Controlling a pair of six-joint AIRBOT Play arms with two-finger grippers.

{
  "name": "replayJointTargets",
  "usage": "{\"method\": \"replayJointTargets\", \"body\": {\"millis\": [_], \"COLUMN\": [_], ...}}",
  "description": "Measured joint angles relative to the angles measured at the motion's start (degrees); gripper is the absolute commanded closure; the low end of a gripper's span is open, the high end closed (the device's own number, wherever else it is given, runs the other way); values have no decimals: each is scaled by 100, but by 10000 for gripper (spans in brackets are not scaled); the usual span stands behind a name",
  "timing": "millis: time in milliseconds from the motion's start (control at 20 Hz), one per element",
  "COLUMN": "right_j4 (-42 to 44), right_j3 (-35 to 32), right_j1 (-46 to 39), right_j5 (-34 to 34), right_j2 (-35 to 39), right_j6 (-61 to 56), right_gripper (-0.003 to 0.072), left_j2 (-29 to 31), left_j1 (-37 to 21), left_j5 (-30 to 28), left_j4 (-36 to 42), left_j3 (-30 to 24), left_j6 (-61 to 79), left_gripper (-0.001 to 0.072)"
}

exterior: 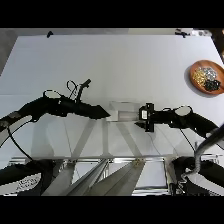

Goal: Fold the box and place the chain.

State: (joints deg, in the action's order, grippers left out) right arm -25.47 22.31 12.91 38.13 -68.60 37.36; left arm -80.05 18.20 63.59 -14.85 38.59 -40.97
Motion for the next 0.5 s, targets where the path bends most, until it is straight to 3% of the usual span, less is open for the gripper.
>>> {"method": "replayJointTargets", "body": {"millis": [200,300,500], "right_j4": [0,0,0], "right_j3": [0,0,0], "right_j1": [0,0,0], "right_j5": [0,0,0], "right_j2": [2,0,2], "right_j6": [0,0,2], "right_gripper": [223,223,223], "left_j2": [330,417,444], "left_j1": [-173,-278,-260], "left_j5": [35,-11,-173], "left_j4": [-37,-332,-1043], "left_j3": [11,11,11], "left_j6": [-44,-256,-898], "left_gripper": [250,171,173]}}
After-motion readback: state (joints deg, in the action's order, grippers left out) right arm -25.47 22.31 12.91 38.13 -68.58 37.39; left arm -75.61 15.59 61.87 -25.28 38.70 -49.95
